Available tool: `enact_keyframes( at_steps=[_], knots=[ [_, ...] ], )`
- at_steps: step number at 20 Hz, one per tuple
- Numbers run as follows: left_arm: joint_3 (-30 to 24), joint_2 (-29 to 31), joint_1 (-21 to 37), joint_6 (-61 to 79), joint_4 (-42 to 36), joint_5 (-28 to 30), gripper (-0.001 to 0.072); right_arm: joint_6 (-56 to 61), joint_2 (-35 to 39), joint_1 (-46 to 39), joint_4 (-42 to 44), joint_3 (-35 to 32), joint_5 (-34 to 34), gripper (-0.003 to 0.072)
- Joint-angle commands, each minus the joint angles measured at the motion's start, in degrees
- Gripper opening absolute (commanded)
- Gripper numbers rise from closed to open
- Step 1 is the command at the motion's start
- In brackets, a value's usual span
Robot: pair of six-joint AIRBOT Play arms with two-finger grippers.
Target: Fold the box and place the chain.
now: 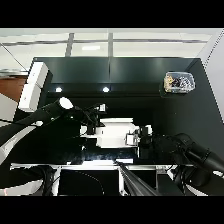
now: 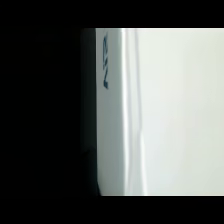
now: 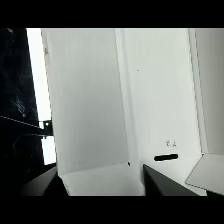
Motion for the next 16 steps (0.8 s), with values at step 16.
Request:
enact_keyframes(
  at_steps=[16],
  knots=[
    [0.0, 0.0, 0.0, 0.0, 0.0, 0.0, 0.0028, 12.8, 0.0, -5.8, -5.0, 8.1, -3.1, 0.0714]
  ],
)
